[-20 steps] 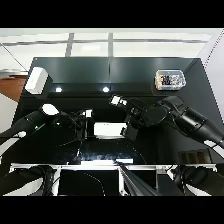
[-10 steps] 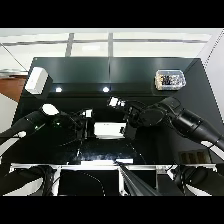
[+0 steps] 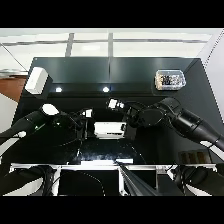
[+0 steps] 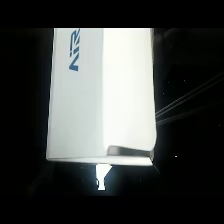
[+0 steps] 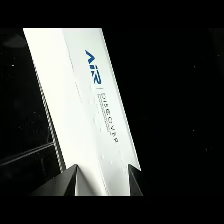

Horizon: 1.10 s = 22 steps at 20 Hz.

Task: Fold the box and place the chain.

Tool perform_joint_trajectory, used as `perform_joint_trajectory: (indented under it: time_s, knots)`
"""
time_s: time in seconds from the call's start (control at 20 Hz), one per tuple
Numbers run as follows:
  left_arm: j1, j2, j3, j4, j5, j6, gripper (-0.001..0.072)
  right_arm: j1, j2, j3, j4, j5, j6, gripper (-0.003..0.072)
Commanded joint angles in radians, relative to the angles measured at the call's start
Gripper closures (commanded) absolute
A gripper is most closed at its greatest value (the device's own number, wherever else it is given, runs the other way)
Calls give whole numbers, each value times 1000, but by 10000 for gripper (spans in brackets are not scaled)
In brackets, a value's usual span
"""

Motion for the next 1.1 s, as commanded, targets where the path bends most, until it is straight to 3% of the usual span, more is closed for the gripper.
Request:
perform_joint_trajectory:
  time_s: [0.0, 0.4, 0.7, 0.75, 0.8, 1.05]
  knots:
    - [0, -1, -1, 1, -1, -2, 366, 2, 2, 1, 2, -13, -2, 331]
    - [0, -1, -1, 1, -1, -2, 367, 3, 36, 5, -76, -92, -53, 332]
    - [0, -1, -1, 0, -1, -2, 367, 3, 28, 0, -48, -29, -64, 335]
    - [0, -1, -1, 0, -1, -2, 367, 3, 23, -5, -37, -29, -65, 350]
    - [0, -1, -1, 0, -1, -2, 367, 3, 19, -11, -12, -29, -76, 448]
    - [0, -1, -1, 0, -1, -2, 366, 3, 18, -19, 17, -29, -98, 450]
